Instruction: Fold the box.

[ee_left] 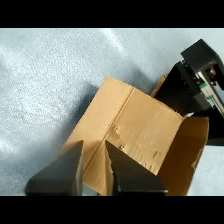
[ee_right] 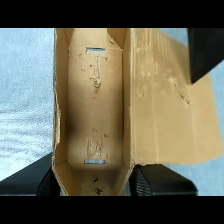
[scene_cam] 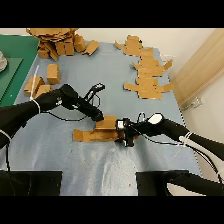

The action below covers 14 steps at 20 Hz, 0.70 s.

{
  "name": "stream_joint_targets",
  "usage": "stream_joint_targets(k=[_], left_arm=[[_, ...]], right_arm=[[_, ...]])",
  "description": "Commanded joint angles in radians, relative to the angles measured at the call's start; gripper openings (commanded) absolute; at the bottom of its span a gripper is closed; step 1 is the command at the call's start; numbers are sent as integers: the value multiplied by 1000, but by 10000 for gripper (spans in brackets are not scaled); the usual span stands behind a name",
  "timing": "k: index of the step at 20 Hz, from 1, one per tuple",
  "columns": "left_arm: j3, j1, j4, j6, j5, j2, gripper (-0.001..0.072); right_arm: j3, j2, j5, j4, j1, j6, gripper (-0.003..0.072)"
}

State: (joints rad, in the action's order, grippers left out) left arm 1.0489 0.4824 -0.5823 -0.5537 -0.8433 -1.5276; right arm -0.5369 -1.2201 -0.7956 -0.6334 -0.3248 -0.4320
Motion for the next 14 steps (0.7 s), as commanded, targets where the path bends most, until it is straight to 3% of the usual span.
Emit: stream_joint_targets(k=[1, 7, 10, 14], left_arm=[[11, -45, -3, 174, -120, 54, 15], [-27, -240, -50, 291, -163, 259, 15], [-107, -305, -50, 398, -160, 298, 15], [-276, -287, -38, 573, -106, 311, 14]], right_arm=[[0, 0, 0, 1, -1, 1, 481], [0, 0, 0, 1, -1, 1, 481], [0, 0, 0, 1, -1, 1, 481], [0, 0, 0, 1, -1, 1, 481]])
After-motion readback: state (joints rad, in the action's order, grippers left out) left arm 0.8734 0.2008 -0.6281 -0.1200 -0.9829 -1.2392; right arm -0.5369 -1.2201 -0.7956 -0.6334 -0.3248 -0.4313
